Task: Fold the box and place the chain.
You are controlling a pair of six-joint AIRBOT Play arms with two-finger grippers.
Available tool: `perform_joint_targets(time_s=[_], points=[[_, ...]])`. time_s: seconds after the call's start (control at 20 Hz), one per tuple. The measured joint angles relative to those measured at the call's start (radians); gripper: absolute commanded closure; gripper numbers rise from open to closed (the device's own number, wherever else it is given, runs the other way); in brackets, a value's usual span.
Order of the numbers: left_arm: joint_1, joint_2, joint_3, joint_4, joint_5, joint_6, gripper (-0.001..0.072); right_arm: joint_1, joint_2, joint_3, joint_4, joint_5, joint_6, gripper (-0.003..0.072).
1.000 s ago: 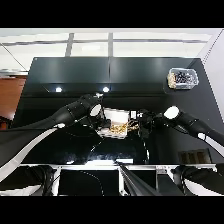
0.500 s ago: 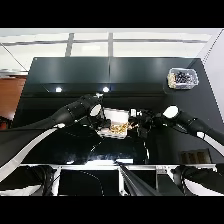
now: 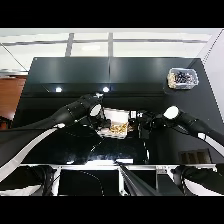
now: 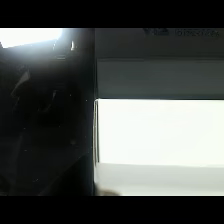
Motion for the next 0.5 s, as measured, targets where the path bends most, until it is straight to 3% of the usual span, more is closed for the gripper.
perform_joint_targets(time_s=[0.3, 0.5], points=[[0.000, 0.000, 0.000, 0.000, 0.000, 0.000, 0.0677, 0.000, 0.085, 0.001, -0.008, -0.004, 0.121, 0.0636], [0.000, 0.000, 0.000, 0.000, 0.000, 0.000, 0.0677, 0.000, 0.225, 0.005, -0.008, 0.003, 0.312, 0.0637]])
